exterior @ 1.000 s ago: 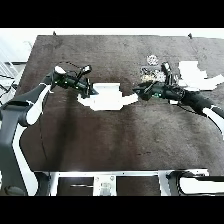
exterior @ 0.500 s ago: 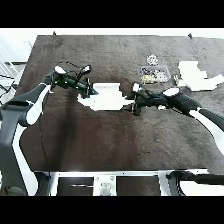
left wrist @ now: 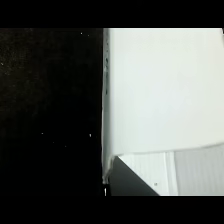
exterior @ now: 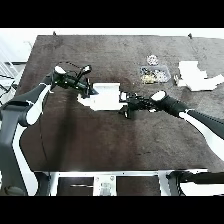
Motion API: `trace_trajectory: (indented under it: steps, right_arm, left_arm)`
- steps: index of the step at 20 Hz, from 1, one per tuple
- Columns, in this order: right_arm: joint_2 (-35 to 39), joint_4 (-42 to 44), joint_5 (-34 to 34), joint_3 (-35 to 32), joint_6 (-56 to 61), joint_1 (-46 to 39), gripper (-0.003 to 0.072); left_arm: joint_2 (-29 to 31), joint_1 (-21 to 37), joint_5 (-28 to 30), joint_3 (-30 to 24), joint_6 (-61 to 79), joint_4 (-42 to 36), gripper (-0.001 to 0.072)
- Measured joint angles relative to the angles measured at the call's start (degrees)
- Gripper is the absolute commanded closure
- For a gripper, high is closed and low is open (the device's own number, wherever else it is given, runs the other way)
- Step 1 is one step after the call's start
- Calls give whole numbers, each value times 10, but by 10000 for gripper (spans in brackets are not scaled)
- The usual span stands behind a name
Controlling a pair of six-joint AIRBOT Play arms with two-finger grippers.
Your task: Fold the box and place the chain.
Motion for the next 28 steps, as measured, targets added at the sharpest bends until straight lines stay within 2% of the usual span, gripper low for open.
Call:
trace_trajectory:
  steps: [5, 14, 17, 22, 28]
  right_arm:
    - [-20, 24, -28, 25, 0, 3, 47]
    - [-29, 40, -40, 62, 4, -19, 46]
    - [-37, 44, -38, 73, 5, -29, 7]
    - [-65, 46, 15, 109, 9, -54, 1]
    - [-118, 46, 111, 172, 19, -75, 0]
  left_arm:
    - [0, 0, 0, 0, 0, 0, 690]
    - [0, 0, 0, 0, 0, 0, 690]
    - [0, 0, 0, 0, 0, 0, 690]
    - [0, 0, 0, 0, 0, 0, 690]
    - [0, 0, 0, 0, 0, 0, 690]
